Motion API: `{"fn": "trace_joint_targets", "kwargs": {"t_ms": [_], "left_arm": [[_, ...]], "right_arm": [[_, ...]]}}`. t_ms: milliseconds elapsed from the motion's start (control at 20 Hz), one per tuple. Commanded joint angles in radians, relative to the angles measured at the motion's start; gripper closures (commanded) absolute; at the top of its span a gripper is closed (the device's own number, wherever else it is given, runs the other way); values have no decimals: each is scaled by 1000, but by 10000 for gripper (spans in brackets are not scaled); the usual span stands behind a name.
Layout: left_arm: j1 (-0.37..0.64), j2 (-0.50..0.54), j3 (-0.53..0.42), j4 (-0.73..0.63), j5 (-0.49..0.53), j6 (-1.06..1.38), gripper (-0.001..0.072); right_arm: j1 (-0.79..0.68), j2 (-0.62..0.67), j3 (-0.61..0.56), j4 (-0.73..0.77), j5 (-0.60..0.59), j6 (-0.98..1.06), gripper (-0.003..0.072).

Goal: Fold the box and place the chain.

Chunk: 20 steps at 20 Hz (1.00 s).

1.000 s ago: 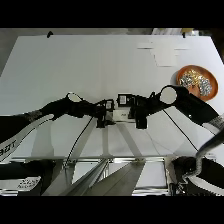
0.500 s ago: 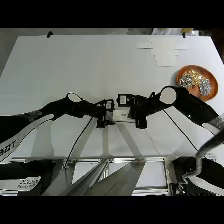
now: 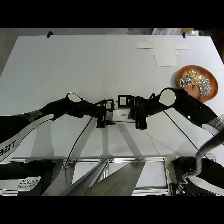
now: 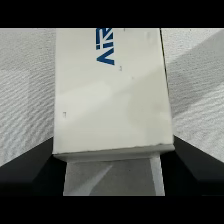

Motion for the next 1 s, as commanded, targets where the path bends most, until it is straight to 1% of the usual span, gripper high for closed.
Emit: {"fn": "trace_joint_targets", "kwargs": {"t_ms": [0, 350, 550, 750, 950], "left_arm": [[1, 1, 0, 0, 0, 0, 457], [1, 1, 0, 0, 0, 0, 457], [1, 1, 0, 0, 0, 0, 457], [1, 1, 0, 0, 0, 0, 457], [1, 1, 0, 0, 0, 0, 457]], "right_arm": [[1, 0, -1, -1, 2, 0, 669], [0, 0, -43, -1, -27, -1, 669], [0, -9, -45, -1, -29, -1, 670], [0, -61, -45, 3, -9, 0, 669], [0, -49, -45, 2, -11, 0, 669]]}}
